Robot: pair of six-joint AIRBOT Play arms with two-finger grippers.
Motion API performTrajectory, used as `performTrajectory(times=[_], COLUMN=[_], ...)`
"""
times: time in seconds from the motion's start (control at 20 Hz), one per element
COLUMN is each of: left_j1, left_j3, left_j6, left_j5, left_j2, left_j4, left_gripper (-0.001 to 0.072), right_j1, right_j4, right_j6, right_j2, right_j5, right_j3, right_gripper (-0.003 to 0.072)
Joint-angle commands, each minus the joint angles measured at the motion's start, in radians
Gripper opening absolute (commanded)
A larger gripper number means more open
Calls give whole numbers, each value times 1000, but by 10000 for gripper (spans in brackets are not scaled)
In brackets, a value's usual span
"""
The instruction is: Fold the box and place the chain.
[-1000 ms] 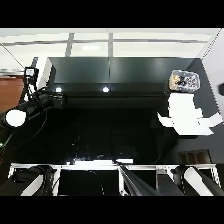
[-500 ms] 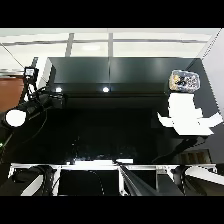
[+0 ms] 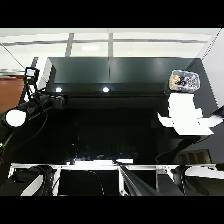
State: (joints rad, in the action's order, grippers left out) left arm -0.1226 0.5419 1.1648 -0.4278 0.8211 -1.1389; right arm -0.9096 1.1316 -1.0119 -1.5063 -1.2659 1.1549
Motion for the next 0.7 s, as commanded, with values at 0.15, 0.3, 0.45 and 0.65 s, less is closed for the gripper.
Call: performTrajectory(times=[0.15, 0.3, 0.45, 0.65], left_j1=[0, 0, 0, 0], left_j3=[0, 0, 0, 0], left_j6=[-1, -1, -1, -1], left_j5=[-7, -31, -30, -29], left_j2=[0, 0, 0, 0], left_j4=[0, 0, 0, 0], left_gripper=[709, 709, 709, 709], right_j1=[123, 138, 137, 139], right_j4=[182, 219, 186, -38], right_j6=[63, 63, 91, 132], right_j2=[-12, -12, -11, 9], right_j5=[34, 11, -69, -157], right_j3=[2, 2, 2, -3], right_gripper=[311, 22, 21, 21])
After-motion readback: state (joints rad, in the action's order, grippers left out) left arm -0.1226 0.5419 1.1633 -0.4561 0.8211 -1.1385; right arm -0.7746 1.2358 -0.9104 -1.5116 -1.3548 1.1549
